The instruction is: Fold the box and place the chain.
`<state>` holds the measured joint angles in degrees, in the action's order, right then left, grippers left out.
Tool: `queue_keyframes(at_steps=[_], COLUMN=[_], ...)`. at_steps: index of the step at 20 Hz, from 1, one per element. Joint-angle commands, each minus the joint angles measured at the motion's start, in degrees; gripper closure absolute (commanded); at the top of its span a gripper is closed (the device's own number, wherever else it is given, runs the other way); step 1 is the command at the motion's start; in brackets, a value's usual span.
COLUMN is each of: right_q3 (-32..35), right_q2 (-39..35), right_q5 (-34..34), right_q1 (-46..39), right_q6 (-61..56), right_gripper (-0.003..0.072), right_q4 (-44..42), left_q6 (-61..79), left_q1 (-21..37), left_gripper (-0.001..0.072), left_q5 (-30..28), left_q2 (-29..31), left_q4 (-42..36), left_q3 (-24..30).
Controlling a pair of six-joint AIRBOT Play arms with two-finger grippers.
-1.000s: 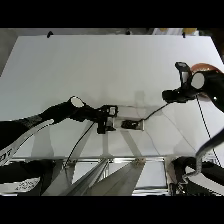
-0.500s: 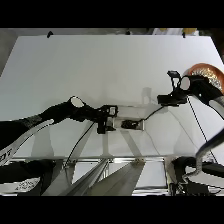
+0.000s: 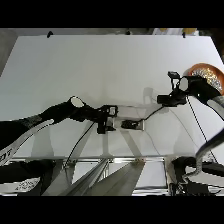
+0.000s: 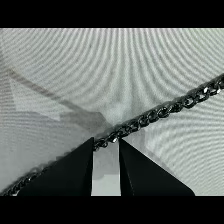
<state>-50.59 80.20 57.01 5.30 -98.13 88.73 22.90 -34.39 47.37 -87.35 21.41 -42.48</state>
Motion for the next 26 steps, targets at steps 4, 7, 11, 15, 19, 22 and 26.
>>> queue_keyframes(at_steps=[4,7,11,15,19,22,26], right_q3=[0.0,0.0,0.0,0.0,0.0,0.0,0.0], right_q2=[0.0,0.0,-4.9,-17.5,-29.8,-36.4,-42.6], right_q5=[2.8,4.0,6.4,9.6,16.5,20.1,20.0], right_q1=[0.0,0.0,0.0,0.0,0.0,0.0,2.3], right_q6=[1.0,1.5,7.1,10.8,13.2,15.0,18.8], right_gripper=[0.0642,0.0669,0.067,0.067,0.067,0.067,0.067], right_q4=[0.0,0.0,-0.7,-3.7,-11.0,-17.0,-28.7], left_q6=[0.0,0.0,0.0,0.0,0.0,0.0,0.0], left_q1=[0.0,0.0,0.0,0.0,0.0,0.0,0.0], left_gripper=[0.0455,0.0455,0.0455,0.0455,0.0455,0.0454,0.0455], left_q5=[0.0,0.0,0.0,0.0,0.0,0.0,0.0], left_q2=[0.0,0.0,0.0,0.0,0.0,0.0,0.0], left_q4=[0.0,0.0,0.0,0.0,0.0,0.0,0.0], left_q3=[0.0,0.0,0.0,0.0,0.0,0.0,0.0])
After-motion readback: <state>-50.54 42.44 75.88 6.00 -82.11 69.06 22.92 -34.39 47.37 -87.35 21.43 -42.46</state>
